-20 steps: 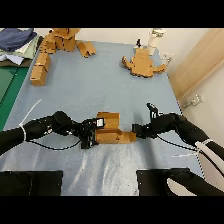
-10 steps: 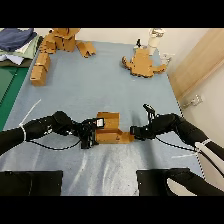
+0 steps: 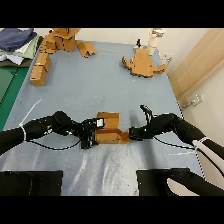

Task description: Fold the box.

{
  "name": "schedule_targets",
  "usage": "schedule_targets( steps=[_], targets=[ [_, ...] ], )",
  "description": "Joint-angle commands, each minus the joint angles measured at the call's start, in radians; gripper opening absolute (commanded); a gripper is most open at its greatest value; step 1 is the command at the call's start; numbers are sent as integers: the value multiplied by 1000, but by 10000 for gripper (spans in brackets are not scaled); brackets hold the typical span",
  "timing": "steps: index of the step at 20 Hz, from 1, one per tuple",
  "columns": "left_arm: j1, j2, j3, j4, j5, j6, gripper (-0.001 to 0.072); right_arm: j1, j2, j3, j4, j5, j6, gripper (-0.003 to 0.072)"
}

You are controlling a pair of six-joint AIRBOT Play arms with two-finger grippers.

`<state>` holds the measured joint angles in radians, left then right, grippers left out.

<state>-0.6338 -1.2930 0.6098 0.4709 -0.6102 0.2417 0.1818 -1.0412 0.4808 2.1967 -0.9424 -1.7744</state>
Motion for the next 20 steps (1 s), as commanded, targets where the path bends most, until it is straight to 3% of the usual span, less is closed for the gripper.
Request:
schedule_targets(
  steps=[1,15,16,18,20],
  targets=[
    [0,0,0,0,1,0,336,1,-2,0,4,3,-30,2],
    [0,0,0,0,1,0,336,1,76,33,131,-39,-59,6],
    [0,0,0,0,1,0,336,1,76,33,142,-39,-59,53],
    [0,0,0,0,1,0,336,1,76,33,161,-39,-59,218],
    [0,0,0,0,1,0,336,1,76,33,167,-48,-59,240]
  ],
)
